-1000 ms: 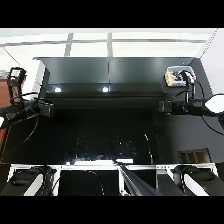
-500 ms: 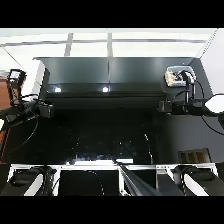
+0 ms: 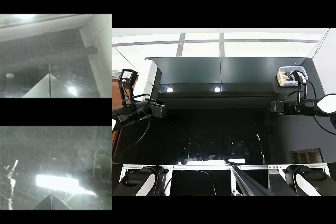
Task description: Fold the box and place the chain.
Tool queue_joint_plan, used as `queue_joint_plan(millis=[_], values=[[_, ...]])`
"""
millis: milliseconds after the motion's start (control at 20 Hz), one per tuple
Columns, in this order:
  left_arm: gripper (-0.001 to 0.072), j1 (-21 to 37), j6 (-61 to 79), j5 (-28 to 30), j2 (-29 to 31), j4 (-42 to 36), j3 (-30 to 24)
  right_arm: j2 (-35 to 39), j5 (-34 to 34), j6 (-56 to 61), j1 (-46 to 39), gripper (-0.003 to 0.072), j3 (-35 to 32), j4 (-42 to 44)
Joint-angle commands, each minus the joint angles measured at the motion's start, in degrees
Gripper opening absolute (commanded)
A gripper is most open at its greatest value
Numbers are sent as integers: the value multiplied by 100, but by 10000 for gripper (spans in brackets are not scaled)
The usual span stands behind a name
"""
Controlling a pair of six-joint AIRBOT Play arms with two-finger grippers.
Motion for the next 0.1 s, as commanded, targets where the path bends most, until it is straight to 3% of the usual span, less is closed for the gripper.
queue_joint_plan(millis=[0, 50], values=[[21, -2, 2, 0, 2, 0, 0, 2, 0, 2, 0, 14, 2, 2], [20, -2, 4, 0, 2, 0, 0, 2, 0, 2, 0, 14, 2, 2]])
